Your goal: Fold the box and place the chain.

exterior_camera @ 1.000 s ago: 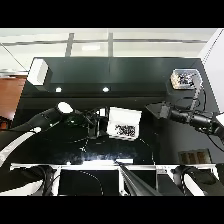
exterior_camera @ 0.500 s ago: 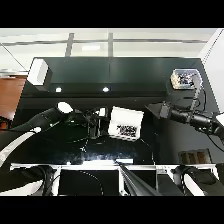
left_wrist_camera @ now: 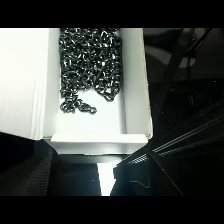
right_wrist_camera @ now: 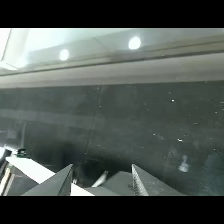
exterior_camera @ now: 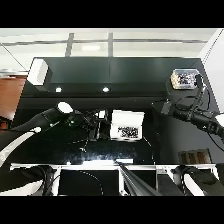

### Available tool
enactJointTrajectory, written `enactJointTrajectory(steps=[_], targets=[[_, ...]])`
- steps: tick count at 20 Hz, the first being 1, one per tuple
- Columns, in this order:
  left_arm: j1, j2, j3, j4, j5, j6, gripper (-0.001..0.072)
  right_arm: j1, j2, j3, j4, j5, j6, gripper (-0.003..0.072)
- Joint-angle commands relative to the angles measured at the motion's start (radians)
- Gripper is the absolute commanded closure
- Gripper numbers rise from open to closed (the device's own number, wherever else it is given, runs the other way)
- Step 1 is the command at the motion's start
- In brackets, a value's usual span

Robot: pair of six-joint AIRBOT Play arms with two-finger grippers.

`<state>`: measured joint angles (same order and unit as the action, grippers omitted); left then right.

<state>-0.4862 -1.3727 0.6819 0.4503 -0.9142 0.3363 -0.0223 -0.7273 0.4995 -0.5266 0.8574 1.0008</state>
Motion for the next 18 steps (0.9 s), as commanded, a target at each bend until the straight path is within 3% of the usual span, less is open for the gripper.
enactJointTrajectory(steps=[1, 18], targets=[[0.001, -0.001, 0.002, -0.004, 0.023, -0.026, 0.0011, -0.003, 0.001, 0.001, -0.018, -0.005, 0.013, 0.0268], [-0.011, -0.013, 0.017, 0.028, 0.019, -0.053, 0.0013, -0.003, 0.001, 0.001, -0.018, -0.005, 0.014, 0.0268]])
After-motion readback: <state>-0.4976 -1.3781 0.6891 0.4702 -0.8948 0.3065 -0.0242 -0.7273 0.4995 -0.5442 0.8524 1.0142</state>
